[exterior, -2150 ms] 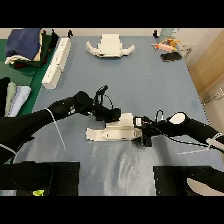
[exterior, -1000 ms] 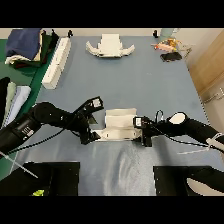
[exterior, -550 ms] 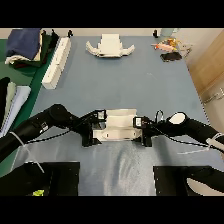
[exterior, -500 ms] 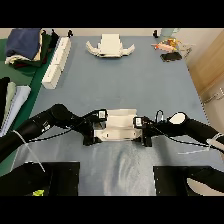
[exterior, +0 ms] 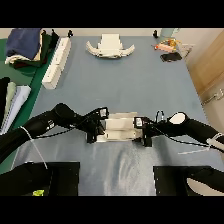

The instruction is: Fold the box.

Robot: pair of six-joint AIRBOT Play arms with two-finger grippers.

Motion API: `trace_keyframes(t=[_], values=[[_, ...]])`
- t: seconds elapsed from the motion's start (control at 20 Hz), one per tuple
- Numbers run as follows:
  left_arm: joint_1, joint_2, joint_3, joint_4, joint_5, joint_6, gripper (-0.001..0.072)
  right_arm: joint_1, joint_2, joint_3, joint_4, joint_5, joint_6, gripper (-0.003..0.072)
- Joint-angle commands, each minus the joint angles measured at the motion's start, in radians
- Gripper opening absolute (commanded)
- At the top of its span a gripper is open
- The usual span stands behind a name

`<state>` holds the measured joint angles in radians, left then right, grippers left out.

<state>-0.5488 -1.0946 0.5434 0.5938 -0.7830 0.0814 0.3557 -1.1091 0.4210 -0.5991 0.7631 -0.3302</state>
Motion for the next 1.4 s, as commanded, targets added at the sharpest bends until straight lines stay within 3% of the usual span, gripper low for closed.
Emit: trace_keyframes(t=[0.0,0.1,0.5,0.65,0.7,0.75,0.8,0.95,1.0,1.05,1.2,1.25,1.35], values=[[0.000,-0.003,0.000,-0.006,-0.003,0.005,0.0109,0.000,0.000,0.000,0.001,-0.002,-0.002,0.0508],[0.003,-0.003,0.000,0.022,0.003,-0.005,0.0255,0.000,0.000,0.000,0.001,-0.002,-0.002,0.0508],[0.071,0.062,0.000,0.131,0.011,-0.058,0.0254,0.000,0.000,0.000,0.001,-0.002,-0.002,0.0508],[0.074,0.072,0.000,0.143,-0.049,-0.073,0.0256,0.000,0.000,0.000,0.001,-0.002,-0.002,0.0508],[0.068,0.072,-0.003,0.143,-0.068,-0.069,0.0347,0.000,0.000,0.000,0.001,-0.002,-0.002,0.0508],[0.057,0.072,-0.010,0.136,-0.064,-0.058,0.0626,0.000,0.000,0.000,0.001,-0.002,-0.002,0.0508],[0.047,0.072,-0.019,0.127,-0.056,-0.032,0.0644,0.000,0.000,0.000,0.001,-0.002,-0.002,0.0508],[0.014,0.072,-0.047,0.080,-0.021,0.024,0.0643,0.000,0.000,0.000,0.001,-0.002,-0.002,0.0508],[0.004,0.072,-0.058,0.045,0.005,0.042,0.0609,0.000,0.000,0.000,0.001,-0.002,-0.002,0.0508],[-0.005,0.072,-0.064,0.017,0.020,0.058,0.0448,0.000,0.000,0.000,0.001,-0.002,-0.002,0.0508],[-0.029,0.060,-0.065,-0.040,0.063,0.069,0.0383,0.000,0.000,0.000,0.001,-0.002,-0.002,0.0508],[-0.031,0.051,-0.065,-0.041,0.071,0.069,0.0293,0.000,0.000,0.000,0.001,-0.002,-0.002,0.0508],[-0.032,0.035,-0.065,-0.042,0.069,0.068,0.0283,0.000,0.000,0.000,0.001,-0.002,-0.002,0.0508]])
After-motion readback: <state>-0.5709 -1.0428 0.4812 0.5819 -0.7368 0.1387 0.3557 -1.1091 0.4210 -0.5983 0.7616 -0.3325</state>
